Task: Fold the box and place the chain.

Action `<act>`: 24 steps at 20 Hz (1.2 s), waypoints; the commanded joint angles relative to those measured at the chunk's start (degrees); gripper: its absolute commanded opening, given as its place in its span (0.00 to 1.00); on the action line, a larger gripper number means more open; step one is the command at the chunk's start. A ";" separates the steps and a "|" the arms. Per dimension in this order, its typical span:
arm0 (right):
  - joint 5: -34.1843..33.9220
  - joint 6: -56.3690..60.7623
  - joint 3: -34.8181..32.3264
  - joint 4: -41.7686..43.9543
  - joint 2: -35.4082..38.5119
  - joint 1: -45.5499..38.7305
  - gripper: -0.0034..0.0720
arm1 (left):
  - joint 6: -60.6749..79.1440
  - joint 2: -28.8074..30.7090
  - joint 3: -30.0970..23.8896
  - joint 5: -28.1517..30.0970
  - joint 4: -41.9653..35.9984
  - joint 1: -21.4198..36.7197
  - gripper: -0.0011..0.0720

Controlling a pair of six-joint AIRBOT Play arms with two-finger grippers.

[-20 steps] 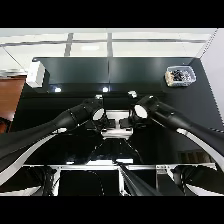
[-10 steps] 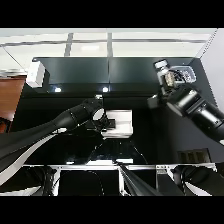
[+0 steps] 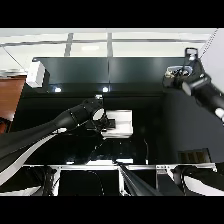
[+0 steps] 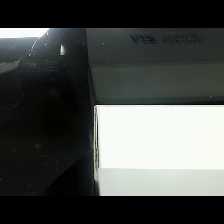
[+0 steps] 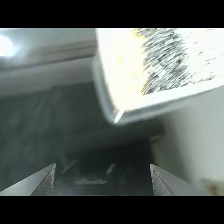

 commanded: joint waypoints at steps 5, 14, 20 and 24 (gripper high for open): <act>17.77 -12.55 34.82 17.55 -26.43 -12.96 1.00 | 0.02 0.00 0.04 1.09 0.07 0.04 0.04; 19.98 -16.79 43.17 21.81 -37.73 -16.94 0.82 | 0.02 0.00 0.04 0.52 0.22 0.04 0.04; 23.96 -21.53 45.97 23.58 -37.75 -16.94 0.11 | 0.02 0.00 0.04 0.52 0.24 0.04 0.04; 28.20 -29.24 49.83 23.85 -32.17 -16.92 0.06 | 0.02 0.00 0.04 0.55 0.24 0.04 0.04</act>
